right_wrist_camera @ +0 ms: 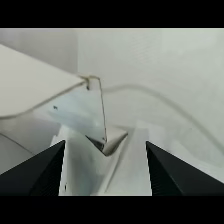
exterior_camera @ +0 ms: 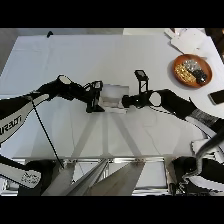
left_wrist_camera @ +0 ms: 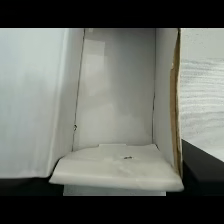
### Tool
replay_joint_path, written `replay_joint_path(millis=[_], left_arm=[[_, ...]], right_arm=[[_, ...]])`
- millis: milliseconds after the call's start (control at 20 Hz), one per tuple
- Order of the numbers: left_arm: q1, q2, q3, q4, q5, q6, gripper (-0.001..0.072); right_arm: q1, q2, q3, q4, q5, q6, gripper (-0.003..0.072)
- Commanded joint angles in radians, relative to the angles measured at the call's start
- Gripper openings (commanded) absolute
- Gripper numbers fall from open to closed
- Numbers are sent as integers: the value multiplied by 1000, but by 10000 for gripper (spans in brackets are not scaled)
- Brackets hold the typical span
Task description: Fold the box and place the chain.
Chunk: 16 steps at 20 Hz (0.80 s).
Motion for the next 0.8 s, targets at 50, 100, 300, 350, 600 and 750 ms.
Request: replay_joint_path(millis=[50,100,300,350,600,750], left_arm=[[-1,-1,0,0,0,0,380],[-1,-1,0,0,0,0,380],[-1,-1,0,0,0,0,380],[-1,-1,0,0,0,0,380],[-1,-1,0,0,0,0,380],[-1,-1,0,0,0,0,380]], right_arm=[[0,1,1,48,-19,13,518],[0,1,3,53,-20,13,518],[0,1,5,31,28,13,517],[0,2,5,13,51,13,517],[13,2,5,-193,108,200,391],[45,-8,34,-361,171,339,391]])
